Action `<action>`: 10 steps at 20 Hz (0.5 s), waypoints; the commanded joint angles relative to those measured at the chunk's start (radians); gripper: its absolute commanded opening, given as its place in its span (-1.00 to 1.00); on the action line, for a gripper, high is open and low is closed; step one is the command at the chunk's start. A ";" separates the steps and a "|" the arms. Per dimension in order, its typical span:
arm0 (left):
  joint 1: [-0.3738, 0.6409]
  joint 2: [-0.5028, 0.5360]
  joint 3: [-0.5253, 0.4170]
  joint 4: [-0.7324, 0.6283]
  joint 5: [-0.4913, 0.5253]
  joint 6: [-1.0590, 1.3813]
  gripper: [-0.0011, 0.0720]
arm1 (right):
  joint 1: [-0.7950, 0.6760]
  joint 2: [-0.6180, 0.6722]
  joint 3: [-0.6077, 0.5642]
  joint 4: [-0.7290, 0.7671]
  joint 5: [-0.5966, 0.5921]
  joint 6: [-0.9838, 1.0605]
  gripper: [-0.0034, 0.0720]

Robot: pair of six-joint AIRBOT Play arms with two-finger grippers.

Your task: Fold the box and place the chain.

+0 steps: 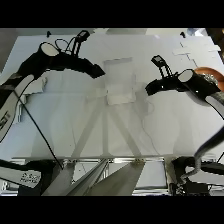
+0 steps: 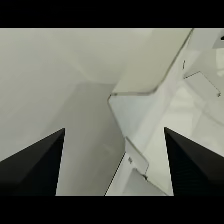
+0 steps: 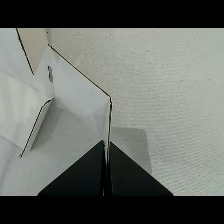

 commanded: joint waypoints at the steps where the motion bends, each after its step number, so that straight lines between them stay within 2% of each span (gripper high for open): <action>1: -0.016 -0.109 0.115 -0.027 -0.055 0.000 0.95 | 0.001 -0.001 0.000 0.000 0.000 0.000 -0.87; 5: -0.024 -0.147 0.127 -0.002 -0.002 0.001 0.94 | 0.001 -0.001 0.000 0.000 0.000 0.000 -0.87; 10: -0.025 -0.162 0.127 -0.002 -0.038 0.061 0.94 | 0.001 -0.001 0.000 0.000 0.000 0.000 -0.87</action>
